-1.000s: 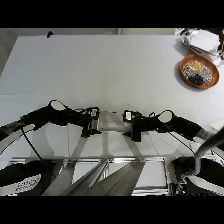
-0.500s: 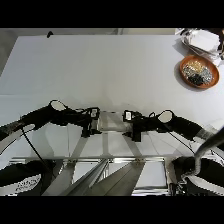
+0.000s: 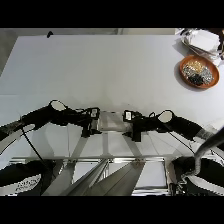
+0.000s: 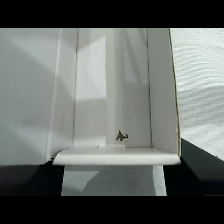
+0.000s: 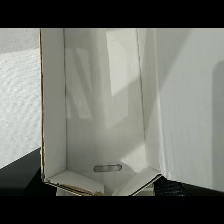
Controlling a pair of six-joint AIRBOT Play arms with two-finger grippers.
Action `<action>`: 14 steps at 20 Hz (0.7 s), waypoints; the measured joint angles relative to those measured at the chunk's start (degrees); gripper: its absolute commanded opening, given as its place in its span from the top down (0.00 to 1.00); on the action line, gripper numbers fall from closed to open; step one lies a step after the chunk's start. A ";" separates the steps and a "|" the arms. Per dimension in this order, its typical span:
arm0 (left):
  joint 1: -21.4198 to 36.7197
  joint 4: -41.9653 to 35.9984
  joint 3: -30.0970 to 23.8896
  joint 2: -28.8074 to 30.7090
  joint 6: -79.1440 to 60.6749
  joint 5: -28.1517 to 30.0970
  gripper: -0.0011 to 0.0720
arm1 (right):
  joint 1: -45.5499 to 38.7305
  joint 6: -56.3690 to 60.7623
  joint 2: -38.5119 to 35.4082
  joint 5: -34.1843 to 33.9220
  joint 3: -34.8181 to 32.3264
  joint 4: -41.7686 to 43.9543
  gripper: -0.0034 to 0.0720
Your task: Fold the box and place the chain.
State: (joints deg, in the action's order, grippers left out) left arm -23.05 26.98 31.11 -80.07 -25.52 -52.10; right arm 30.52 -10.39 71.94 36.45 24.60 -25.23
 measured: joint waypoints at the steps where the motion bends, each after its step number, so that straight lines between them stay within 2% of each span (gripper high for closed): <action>1: 0.00 0.00 0.00 0.00 0.00 0.00 0.61 | 0.00 0.00 0.02 0.24 0.02 0.00 0.57; 3: 0.00 0.00 0.00 -0.02 -0.02 0.02 0.61 | -0.02 0.00 0.02 0.63 0.02 0.07 0.57; 4: 0.00 0.02 0.00 -0.02 -0.02 0.02 0.61 | -0.02 0.00 0.02 0.79 0.02 0.09 0.53; 6: 0.00 0.02 0.00 -0.04 -0.04 0.02 0.61 | -0.04 0.07 0.00 1.16 0.04 -0.02 0.07; 7: -0.02 0.00 0.00 -0.04 -0.04 0.07 0.61 | -0.02 0.26 -0.07 1.81 0.02 -0.22 0.03; 10: -0.02 0.02 0.00 -0.04 -0.09 0.07 0.61 | 0.00 3.13 -0.66 2.05 0.00 -1.31 0.03; 14: -0.07 0.02 0.00 -0.07 -0.11 -0.02 0.61 | -0.02 10.38 -3.72 2.80 -0.02 -7.56 0.03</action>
